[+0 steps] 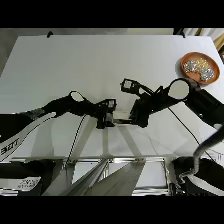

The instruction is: Fold the box and place the chain.

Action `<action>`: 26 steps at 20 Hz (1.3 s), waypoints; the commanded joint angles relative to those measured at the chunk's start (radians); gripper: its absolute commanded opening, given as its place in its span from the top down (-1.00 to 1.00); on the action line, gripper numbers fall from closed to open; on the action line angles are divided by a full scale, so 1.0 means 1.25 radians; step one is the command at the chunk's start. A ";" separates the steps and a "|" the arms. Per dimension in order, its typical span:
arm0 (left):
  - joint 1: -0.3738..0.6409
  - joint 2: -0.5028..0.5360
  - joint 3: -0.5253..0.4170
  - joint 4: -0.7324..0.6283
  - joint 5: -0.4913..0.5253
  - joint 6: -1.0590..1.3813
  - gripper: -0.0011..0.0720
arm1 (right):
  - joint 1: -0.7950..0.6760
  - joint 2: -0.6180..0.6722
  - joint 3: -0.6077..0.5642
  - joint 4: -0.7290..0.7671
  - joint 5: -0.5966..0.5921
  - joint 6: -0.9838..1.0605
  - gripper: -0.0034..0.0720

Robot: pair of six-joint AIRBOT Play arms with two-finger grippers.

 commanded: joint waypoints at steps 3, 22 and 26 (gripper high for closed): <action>0.000 0.000 0.000 0.000 0.000 0.000 0.40 | 0.050 0.013 -0.014 -0.069 0.023 -0.014 0.17; 0.000 0.000 0.000 0.000 0.000 0.000 0.40 | -0.079 0.056 0.038 0.160 -0.022 -0.107 0.10; 0.000 0.000 0.000 0.000 0.000 0.000 0.40 | -0.185 0.027 0.040 0.269 -0.031 -0.159 0.11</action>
